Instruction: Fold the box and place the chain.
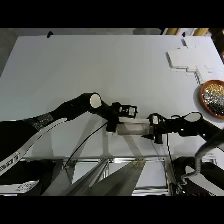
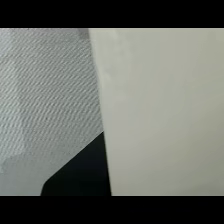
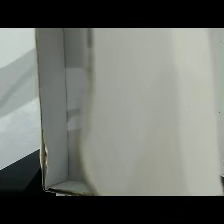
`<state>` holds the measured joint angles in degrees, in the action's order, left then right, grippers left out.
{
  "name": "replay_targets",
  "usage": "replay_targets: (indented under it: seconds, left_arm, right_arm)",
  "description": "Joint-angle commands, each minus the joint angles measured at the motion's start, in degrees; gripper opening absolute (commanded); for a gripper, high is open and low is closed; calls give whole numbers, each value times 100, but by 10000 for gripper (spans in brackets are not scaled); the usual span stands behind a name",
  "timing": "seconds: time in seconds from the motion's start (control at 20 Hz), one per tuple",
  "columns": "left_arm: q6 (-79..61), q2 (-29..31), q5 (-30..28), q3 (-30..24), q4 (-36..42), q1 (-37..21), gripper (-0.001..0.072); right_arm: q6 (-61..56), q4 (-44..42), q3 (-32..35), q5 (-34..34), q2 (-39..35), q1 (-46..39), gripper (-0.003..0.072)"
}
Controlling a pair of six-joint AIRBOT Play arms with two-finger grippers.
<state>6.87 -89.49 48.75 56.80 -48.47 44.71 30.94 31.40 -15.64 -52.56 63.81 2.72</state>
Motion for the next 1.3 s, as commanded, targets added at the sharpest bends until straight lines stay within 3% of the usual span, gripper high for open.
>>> replay_targets:
  seconds: [0.0,0.05,0.5,0.65,0.7,0.75,0.8,1.25]
  left_arm:
    - [0,4,-2,0,0,2,12]
    - [0,4,-2,0,2,2,12]
    - [0,4,-2,0,0,2,12]
    - [0,4,-2,0,0,2,12]
    - [0,4,-2,0,0,2,12]
    - [0,4,-2,0,0,2,12]
    - [0,4,-2,0,0,2,12]
    - [0,4,-2,0,0,2,12]
  right_arm:
    - [-24,144,4,105,13,48,429]
    - [-26,195,4,98,13,48,394]
    - [-46,155,4,87,11,48,421]
    - [-44,138,4,70,11,-7,482]
    - [-42,87,4,46,11,-79,537]
    - [-42,66,4,17,11,-151,642]
    - [-42,68,4,-24,11,-227,664]
    - [109,20,11,-203,13,-162,681]
